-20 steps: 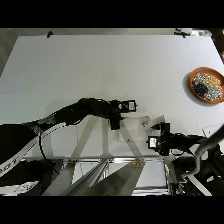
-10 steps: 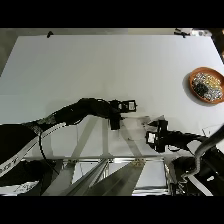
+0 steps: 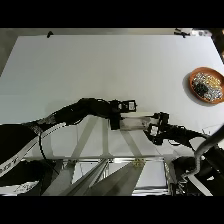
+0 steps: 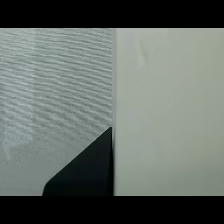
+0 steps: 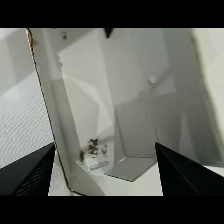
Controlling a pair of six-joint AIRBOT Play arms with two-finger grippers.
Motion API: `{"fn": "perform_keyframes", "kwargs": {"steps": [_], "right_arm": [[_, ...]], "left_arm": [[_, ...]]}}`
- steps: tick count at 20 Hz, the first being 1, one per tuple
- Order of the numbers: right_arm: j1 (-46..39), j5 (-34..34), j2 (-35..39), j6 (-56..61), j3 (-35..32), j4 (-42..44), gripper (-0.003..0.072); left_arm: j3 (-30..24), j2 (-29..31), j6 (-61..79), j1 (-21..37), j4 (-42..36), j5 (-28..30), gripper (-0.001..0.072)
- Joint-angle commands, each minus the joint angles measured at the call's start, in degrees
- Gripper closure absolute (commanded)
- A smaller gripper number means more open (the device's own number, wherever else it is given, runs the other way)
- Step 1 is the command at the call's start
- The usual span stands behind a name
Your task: Fold the box and place the chain.
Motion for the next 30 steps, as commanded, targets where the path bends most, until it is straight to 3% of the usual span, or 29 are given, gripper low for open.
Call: {"fn": "perform_keyframes", "kwargs": {"steps": [1,13,24,30], "right_arm": [[-4.2,0.7,0.0,-2.2,0.5,2.7,-0.0012],[-8.8,3.8,-3.1,-2.7,0.5,3.9,-0.0012],[-9.9,2.5,-12.1,-22.9,1.7,15.7,-0.0012],[-15.9,8.3,-16.9,-26.8,4.0,16.7,-0.0012]], "left_arm": [[0.0,0.0,0.0,0.0,0.0,0.0,0.0699],[0.0,0.0,0.0,0.0,0.0,0.0,0.0699],[0.0,0.0,0.0,0.0,0.0,0.0,0.0699],[0.0,0.0,0.0,0.0,0.0,0.0,0.0699]]}}
